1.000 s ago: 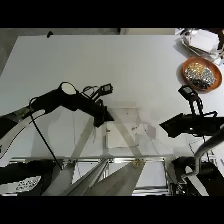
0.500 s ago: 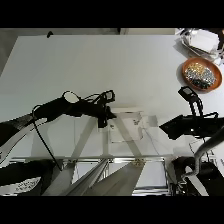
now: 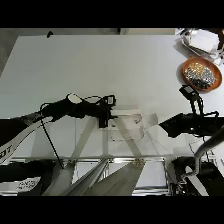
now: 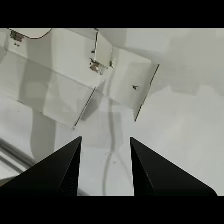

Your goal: Fold the box and place the chain.

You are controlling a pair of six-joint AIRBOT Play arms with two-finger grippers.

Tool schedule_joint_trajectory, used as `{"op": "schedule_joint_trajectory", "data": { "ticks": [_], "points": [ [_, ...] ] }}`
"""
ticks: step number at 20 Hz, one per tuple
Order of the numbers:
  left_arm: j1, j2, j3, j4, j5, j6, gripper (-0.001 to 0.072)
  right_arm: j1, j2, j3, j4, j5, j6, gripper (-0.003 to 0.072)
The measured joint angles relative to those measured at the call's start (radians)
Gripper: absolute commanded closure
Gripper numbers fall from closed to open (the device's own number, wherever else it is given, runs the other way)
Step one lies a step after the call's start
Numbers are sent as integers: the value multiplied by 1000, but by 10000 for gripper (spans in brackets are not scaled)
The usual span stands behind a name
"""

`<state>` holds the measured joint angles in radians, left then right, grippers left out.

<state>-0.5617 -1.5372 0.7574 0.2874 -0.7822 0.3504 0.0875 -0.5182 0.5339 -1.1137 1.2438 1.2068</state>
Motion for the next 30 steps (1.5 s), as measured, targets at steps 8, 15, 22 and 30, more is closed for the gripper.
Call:
{"op": "schedule_joint_trajectory", "data": {
  "ticks": [8, 15, 22, 30],
  "points": [
    [0, -3, 0, 8, 2, 47, 702, 0, 0, 0, -1, 2, -17, 348],
    [0, -4, 0, 12, 1, 51, 698, 0, 0, 0, -3, 31, -101, 391],
    [0, -4, 0, 13, 1, 51, 698, 23, 0, -26, 64, 32, -318, 670],
    [0, -4, 0, 13, 0, 50, 698, 224, -98, -84, 113, -134, -796, 10]
  ]
}}
